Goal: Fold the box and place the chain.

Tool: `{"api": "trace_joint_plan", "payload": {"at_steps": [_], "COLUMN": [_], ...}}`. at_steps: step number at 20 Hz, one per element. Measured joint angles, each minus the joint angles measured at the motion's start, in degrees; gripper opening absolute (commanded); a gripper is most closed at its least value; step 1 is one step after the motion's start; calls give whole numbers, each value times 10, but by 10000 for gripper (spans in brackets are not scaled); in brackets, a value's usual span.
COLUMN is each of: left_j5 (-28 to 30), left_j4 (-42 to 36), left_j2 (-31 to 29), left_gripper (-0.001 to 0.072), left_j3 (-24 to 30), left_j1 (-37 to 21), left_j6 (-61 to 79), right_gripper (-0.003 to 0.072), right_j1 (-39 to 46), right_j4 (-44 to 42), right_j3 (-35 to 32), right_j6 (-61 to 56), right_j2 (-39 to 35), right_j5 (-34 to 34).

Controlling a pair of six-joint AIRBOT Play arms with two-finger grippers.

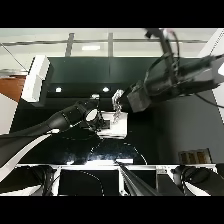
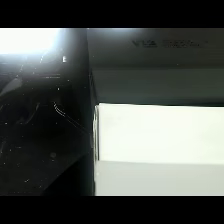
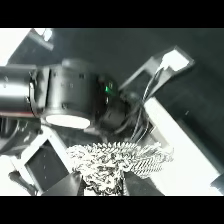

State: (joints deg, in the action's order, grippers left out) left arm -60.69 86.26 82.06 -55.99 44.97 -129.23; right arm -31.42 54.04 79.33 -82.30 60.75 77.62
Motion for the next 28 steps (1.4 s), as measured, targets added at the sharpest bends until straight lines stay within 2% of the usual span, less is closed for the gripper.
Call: {"api": "trace_joint_plan", "payload": {"at_steps": [7,12,14,15,20,23,28], "left_j5": [0,-4,-5,-7,-12,-13,-12], "left_j4": [0,-1,-1,-1,-1,-1,6], "left_j2": [0,0,0,0,0,0,0], "left_gripper": [27,27,27,27,27,25,40], "left_j3": [0,0,0,0,0,0,0], "left_j1": [0,0,0,0,0,0,1], "left_j6": [0,0,0,0,0,-2,-37], "right_gripper": [37,41,411,447,441,441,441], "right_j1": [-17,-19,-19,-19,15,67,150], "right_j4": [22,25,23,21,26,68,117], "right_j3": [-108,-172,-186,-190,-199,-212,-303], "right_j6": [-16,-29,-31,-32,-7,21,42], "right_j2": [1,8,15,16,14,-10,-56], "right_j5": [-33,-90,-97,-98,-68,-34,-70]}}
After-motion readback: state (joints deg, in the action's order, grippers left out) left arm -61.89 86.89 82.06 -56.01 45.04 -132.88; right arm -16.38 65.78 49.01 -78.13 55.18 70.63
